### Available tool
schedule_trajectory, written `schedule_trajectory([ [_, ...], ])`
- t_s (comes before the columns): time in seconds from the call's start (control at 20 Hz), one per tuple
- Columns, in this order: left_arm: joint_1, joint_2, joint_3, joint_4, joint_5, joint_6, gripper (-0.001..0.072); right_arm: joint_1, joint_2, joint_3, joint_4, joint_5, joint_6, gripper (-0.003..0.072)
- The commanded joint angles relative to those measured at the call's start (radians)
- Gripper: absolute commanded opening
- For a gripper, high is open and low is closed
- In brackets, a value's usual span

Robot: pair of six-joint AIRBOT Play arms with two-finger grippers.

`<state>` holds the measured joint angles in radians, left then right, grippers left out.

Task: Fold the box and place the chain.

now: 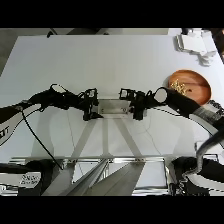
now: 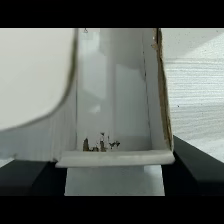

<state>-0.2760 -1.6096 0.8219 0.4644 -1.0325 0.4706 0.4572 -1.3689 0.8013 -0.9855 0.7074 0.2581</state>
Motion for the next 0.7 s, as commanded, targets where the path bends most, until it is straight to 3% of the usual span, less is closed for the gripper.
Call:
schedule_trajectory([
  [0.0,0.000,0.000,0.001,0.000,0.000,0.000,0.0212,0.009,-0.009,0.000,0.132,-0.019,-0.107,0.0180],
  [0.15,0.000,0.000,0.001,0.000,0.000,0.000,0.0212,0.009,-0.009,0.000,0.156,-0.019,-0.136,0.0158],
  [0.2,0.000,0.000,0.001,0.000,0.000,0.000,0.0212,0.009,-0.009,0.000,0.156,-0.019,-0.135,0.0192],
  [0.3,0.000,0.000,0.001,0.000,0.000,0.000,0.0212,0.008,-0.009,0.000,0.155,-0.017,-0.135,0.0383],
  [0.35,0.000,0.000,0.001,0.000,0.000,0.000,0.0212,0.008,-0.007,-0.001,0.155,-0.017,-0.133,0.0384],
  [0.45,0.000,0.000,0.001,0.000,0.000,0.000,0.0212,0.008,0.015,-0.024,0.153,-0.026,-0.132,0.0312],
  [0.55,0.000,0.000,0.001,0.000,0.000,0.000,0.0212,0.008,0.068,-0.082,0.138,-0.046,-0.132,0.0123],
  [0.65,0.000,0.000,0.001,0.000,0.000,0.000,0.0212,-0.008,0.153,-0.152,0.117,-0.054,-0.128,0.0027],
])
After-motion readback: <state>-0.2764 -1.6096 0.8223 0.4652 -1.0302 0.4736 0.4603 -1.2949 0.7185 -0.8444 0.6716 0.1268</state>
